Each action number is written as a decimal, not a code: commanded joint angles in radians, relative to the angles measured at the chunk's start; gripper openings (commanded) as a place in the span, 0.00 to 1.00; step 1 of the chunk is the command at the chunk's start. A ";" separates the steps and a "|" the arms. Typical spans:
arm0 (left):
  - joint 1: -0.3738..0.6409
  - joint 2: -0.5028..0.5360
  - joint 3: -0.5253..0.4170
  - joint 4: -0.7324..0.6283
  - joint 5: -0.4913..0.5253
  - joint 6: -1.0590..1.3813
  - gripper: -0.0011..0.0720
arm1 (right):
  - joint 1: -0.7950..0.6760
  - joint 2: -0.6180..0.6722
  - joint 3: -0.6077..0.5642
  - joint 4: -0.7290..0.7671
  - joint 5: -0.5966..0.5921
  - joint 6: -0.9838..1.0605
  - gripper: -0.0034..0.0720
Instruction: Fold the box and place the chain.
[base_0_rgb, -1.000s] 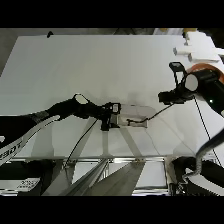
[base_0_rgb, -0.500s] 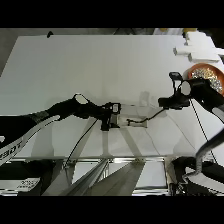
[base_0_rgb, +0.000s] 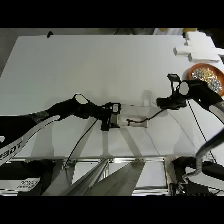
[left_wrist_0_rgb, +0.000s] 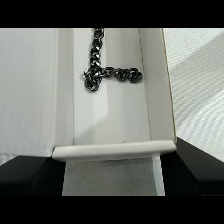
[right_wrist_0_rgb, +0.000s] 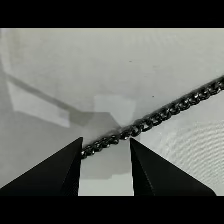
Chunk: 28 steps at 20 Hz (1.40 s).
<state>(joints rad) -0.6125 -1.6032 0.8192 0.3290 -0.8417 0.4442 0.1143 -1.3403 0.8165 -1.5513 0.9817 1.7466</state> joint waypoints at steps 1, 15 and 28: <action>0.000 0.000 0.000 0.000 0.000 0.000 0.11 | -0.021 -0.011 0.000 0.004 0.012 -0.002 0.44; 0.000 0.000 0.000 0.000 0.000 0.000 0.11 | -0.020 0.238 0.000 0.024 0.102 -0.185 0.07; 0.000 0.000 0.000 0.000 0.000 0.000 0.11 | 0.300 0.685 0.000 0.424 0.198 -0.168 0.07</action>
